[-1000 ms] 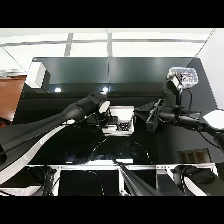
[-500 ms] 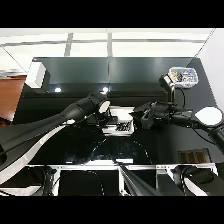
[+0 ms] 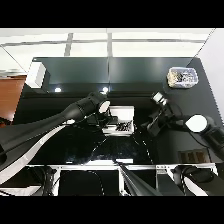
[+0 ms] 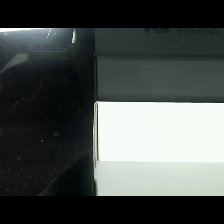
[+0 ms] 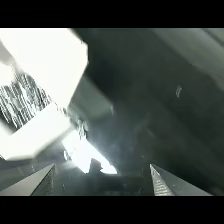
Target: Fold the box and place the chain.
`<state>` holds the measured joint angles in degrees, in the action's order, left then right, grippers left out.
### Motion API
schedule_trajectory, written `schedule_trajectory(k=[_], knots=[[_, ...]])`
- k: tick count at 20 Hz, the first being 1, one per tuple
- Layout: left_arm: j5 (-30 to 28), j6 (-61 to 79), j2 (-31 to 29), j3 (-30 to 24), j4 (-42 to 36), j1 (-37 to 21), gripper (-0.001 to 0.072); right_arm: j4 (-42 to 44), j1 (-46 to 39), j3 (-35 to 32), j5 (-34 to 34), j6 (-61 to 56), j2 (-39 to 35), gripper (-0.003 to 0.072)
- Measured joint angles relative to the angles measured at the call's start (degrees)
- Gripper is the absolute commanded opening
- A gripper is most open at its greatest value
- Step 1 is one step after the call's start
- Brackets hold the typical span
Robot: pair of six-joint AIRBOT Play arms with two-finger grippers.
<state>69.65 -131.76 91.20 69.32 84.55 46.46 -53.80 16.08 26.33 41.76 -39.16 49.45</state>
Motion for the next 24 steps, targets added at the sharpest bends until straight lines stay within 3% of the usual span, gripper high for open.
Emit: schedule_trajectory(k=[3,6,10,14,15,16,17,24], knots=[[0.0,0.0,0.0,0.0,0.0,0.0,0.0030,1.0,2.3,-3.8,-4.3,11.2,1.9,0.0683],[0.0,0.0,0.0,0.0,0.0,0.0,0.0030,8.7,3.3,-5.2,-6.5,24.5,4.6,0.0683],[0.0,0.0,0.0,0.0,0.0,0.0,0.0030,18.7,3.8,-5.8,-7.7,39.5,9.0,0.0452],[0.1,0.0,0.0,0.0,0.0,0.0,0.0030,22.8,3.9,-5.8,-10.4,44.5,11.3,0.0361],[0.0,0.0,0.0,0.0,0.0,0.0,0.0030,23.3,3.9,-5.8,-11.3,44.5,11.6,0.0156],[0.0,0.0,0.0,0.0,0.0,0.0,0.0030,23.6,3.9,-5.8,-12.0,44.2,11.7,0.0057],[0.0,0.0,0.0,0.0,0.0,0.0,0.0030,23.7,3.9,-5.8,-12.3,43.5,11.8,0.0023],[0.0,0.0,0.0,0.0,0.0,0.0,0.0030,21.4,3.9,-3.0,-11.3,32.3,8.9,0.0019]])
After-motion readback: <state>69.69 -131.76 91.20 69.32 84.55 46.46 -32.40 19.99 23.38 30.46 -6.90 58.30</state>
